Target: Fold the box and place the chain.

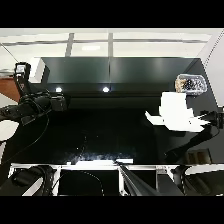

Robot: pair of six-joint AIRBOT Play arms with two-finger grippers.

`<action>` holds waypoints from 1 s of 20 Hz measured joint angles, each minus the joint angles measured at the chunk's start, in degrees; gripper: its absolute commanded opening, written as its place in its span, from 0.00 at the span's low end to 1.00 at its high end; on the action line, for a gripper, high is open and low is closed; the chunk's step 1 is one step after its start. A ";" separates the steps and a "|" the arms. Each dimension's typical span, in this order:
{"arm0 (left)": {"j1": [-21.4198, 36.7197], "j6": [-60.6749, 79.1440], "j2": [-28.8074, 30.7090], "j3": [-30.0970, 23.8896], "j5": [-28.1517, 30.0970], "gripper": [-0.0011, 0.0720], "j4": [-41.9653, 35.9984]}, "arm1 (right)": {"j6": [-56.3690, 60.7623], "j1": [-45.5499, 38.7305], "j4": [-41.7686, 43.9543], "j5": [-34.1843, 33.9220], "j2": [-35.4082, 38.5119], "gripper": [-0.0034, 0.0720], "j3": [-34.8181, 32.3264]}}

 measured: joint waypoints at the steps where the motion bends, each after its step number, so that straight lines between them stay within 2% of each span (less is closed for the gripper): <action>1: 0.00 0.00 0.00 0.00 0.02 0.98 -0.02 | -0.33 0.31 0.20 0.33 0.81 0.10 -0.42; 5: -0.09 -0.02 -0.02 0.00 -0.02 0.98 -1.73 | -2.97 2.82 6.95 -0.22 6.56 0.10 -5.46; 9: -1.42 0.09 -0.11 0.00 -0.02 0.98 -3.69 | -4.07 9.40 14.51 -4.42 16.76 0.10 -15.67; 15: -7.67 0.33 -1.46 -1.05 -0.48 0.98 -4.94 | -0.04 26.82 21.24 -18.93 42.01 0.10 -35.91; 20: -9.57 0.48 -7.67 -1.88 -0.90 0.98 -8.59 | 9.86 44.63 21.09 -31.98 65.07 0.10 -49.29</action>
